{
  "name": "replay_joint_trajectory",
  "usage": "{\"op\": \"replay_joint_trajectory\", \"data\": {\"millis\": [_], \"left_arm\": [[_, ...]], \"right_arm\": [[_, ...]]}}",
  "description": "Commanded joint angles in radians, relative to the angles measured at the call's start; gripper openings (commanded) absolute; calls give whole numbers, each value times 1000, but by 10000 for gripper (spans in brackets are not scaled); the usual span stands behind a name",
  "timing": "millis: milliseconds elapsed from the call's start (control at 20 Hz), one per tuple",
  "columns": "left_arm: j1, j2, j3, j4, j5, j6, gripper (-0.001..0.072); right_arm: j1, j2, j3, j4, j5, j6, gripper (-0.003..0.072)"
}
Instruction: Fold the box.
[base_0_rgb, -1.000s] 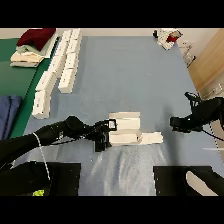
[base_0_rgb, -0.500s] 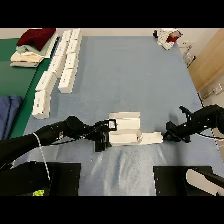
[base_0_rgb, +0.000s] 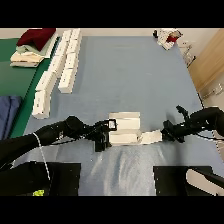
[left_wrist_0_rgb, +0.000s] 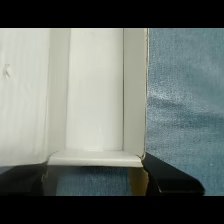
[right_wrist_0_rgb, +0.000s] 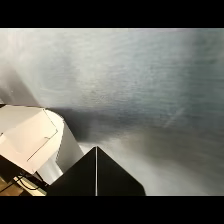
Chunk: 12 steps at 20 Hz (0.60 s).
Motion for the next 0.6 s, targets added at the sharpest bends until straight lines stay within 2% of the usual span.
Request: {"op": "replay_joint_trajectory", "data": {"millis": [0, 250, 550], "left_arm": [[0, -1, 0, 0, 0, 0, 470], [0, -1, 0, 0, 0, 0, 470], [0, -1, 0, 0, 0, 0, 470]], "right_arm": [[65, 3, -21, 20, 32, -6, 1], [183, 3, -34, 40, 90, -6, 1], [214, 45, -15, 79, 69, -5, 2]]}}
